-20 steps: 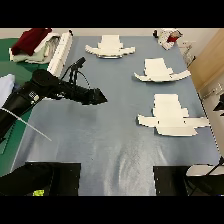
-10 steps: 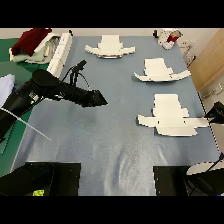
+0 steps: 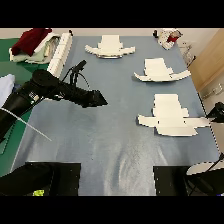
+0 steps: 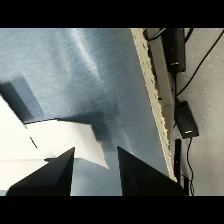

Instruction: Fold the box.

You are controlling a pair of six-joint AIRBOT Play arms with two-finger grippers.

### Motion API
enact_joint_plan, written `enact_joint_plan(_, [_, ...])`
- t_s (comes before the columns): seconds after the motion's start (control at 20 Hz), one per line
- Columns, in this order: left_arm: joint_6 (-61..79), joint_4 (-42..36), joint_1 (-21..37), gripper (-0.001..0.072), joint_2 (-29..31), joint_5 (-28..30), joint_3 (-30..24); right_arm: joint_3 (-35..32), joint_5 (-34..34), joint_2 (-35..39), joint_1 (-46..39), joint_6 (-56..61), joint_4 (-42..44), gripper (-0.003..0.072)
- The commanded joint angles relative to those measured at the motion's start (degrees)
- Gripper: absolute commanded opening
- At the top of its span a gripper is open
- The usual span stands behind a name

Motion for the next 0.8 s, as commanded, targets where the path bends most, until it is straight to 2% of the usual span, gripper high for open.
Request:
enact_joint_plan(0.0, [-0.02,0.02,0.04,0.047,-0.04,0.02,0.02,0.37,0.74,0.11,-0.04,-0.07,0.44,0.0424])
enact_joint_plan(0.1, [-0.02,0.0,0.04,0.047,-0.04,0.0,0.02,0.28,-0.04,-0.13,-0.04,-0.09,1.16,0.04])
enact_joint_plan(0.35, [-0.09,0.0,0.04,0.047,-0.04,-0.04,0.02,-1.16,-3.93,-3.34,-0.02,-1.2,2.93,0.0399])
enact_joint_plan(0.4, [-0.61,0.02,0.04,0.047,-0.04,-0.02,0.02,-1.81,-4.66,-3.76,0.02,-1.62,4.04,0.0355])
enact_joint_plan(0.5, [-0.87,0.02,0.04,0.047,-0.04,0.02,0.02,-2.67,-5.84,-3.89,0.04,-3.15,7.65,0.0334])
enact_joint_plan(0.55, [-0.87,0.02,0.04,0.047,-0.04,0.02,0.02,-2.64,-6.34,-3.8,0.07,-3.45,10.32,0.0295])
enact_joint_plan(0.65, [-0.85,0.02,0.04,0.047,-0.04,-0.02,0.02,-2.56,-8.15,-3.69,0.22,-5.16,16.11,0.015])
enact_joint_plan(0.7, [-0.85,0.02,0.04,0.047,-0.04,0.0,0.02,-2.54,-8.83,-3.65,0.63,-5.64,18.4,0.0136])
enact_joint_plan(0.75, [-0.83,0.02,0.04,0.047,-0.04,0.11,0.02,-2.54,-9.4,-3.65,1.25,-5.99,19.78,-0.0001])
